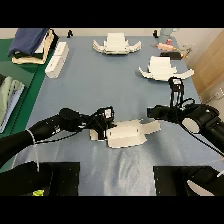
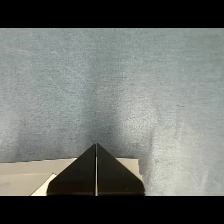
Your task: Fold the box.
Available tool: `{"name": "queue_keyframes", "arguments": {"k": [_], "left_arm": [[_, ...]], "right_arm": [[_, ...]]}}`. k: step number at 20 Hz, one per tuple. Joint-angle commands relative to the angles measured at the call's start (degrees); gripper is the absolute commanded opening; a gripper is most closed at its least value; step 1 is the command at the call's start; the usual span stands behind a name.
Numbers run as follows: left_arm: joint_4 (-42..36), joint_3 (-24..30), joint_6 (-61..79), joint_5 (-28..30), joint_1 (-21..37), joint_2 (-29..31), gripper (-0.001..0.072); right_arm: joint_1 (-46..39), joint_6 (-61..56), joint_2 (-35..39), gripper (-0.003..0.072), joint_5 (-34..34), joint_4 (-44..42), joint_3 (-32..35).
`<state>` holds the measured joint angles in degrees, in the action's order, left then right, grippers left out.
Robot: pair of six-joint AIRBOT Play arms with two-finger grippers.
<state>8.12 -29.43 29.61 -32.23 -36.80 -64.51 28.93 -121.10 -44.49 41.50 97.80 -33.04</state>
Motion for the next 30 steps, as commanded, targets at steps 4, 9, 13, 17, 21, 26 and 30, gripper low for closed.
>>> {"name": "queue_keyframes", "arguments": {"k": [4, 9, 13, 17, 21, 26, 30], "left_arm": [[-0.4, 0.2, -1.1, -2.8, 0.1, 0.0, 0.0014], [-0.4, -2.7, -5.7, -4.6, 2.6, 0.0, 0.0014], [0.1, -4.2, -7.0, -12.0, 8.0, 0.0, 0.0014], [2.8, -4.2, -6.7, -11.9, 7.8, -0.2, 0.0015], [6.1, -4.1, -6.7, -11.9, 6.7, -0.2, 0.0015], [6.3, -4.0, -7.4, -11.5, 3.5, -1.7, 0.0015], [6.3, -3.3, -8.2, -11.4, 3.5, -2.4, 0.0015]], "right_arm": [[0.0, 0.0, 0.0, 0.0001, 0.0, 0.0, 0.0], [0.0, 0.0, 0.0, 0.0001, 0.0, 0.0, 0.0], [0.0, 0.0, 0.0, 0.0001, 0.0, 0.0, 0.0], [0.0, 0.0, 0.0, 0.0001, 0.0, 0.0, 0.0], [0.0, 0.0, 0.0, 0.0001, 0.0, 0.0, 0.0], [0.0, 0.0, 0.0, 0.0001, -0.4, 0.0, 0.0], [0.0, 0.0, 0.0, 0.0001, -0.5, 0.0, 0.0]]}}
